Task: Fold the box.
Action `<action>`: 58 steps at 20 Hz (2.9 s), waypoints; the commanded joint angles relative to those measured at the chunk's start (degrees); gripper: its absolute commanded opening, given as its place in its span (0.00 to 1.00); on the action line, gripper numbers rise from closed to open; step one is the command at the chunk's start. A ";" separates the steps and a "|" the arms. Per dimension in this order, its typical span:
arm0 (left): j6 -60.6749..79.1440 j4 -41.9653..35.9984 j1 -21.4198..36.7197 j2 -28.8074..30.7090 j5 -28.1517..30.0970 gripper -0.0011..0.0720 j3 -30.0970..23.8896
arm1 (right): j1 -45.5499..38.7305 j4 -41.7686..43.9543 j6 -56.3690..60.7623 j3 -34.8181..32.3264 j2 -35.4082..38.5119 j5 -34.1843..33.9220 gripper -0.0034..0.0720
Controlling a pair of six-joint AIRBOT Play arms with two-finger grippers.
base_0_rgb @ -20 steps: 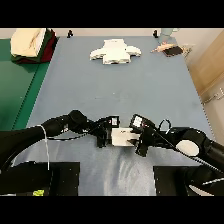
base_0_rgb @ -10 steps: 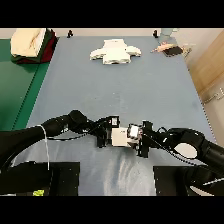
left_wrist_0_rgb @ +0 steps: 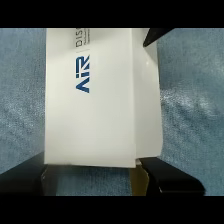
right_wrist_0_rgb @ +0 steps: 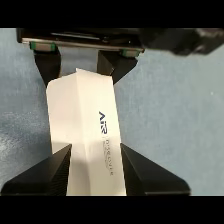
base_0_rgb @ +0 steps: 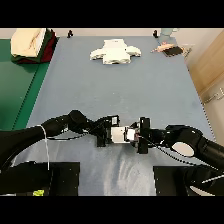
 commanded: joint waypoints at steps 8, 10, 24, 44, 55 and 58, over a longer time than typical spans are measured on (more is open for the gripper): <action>0.13 0.07 -0.02 0.02 -0.15 0.75 0.04 | -0.20 -5.95 -0.31 1.55 0.35 -2.99 0.69; 0.13 0.07 -0.02 0.02 -0.15 0.75 0.04 | -0.20 -6.08 -0.31 1.55 0.33 -3.63 0.68; 0.15 0.07 -0.02 0.02 -0.15 0.75 0.04 | -0.07 -2.38 -0.33 1.49 -2.12 1.16 0.42; 0.15 0.07 -0.02 0.02 -0.15 0.75 0.04 | -0.04 2.16 -0.33 1.44 -2.71 2.58 0.38; 0.13 0.07 -0.02 0.02 -0.15 0.75 0.04 | -0.09 15.34 15.93 0.94 5.05 4.28 0.04; 0.13 0.07 -0.02 0.02 -0.15 0.75 0.04 | -0.09 19.67 22.99 -3.56 7.61 -2.14 0.05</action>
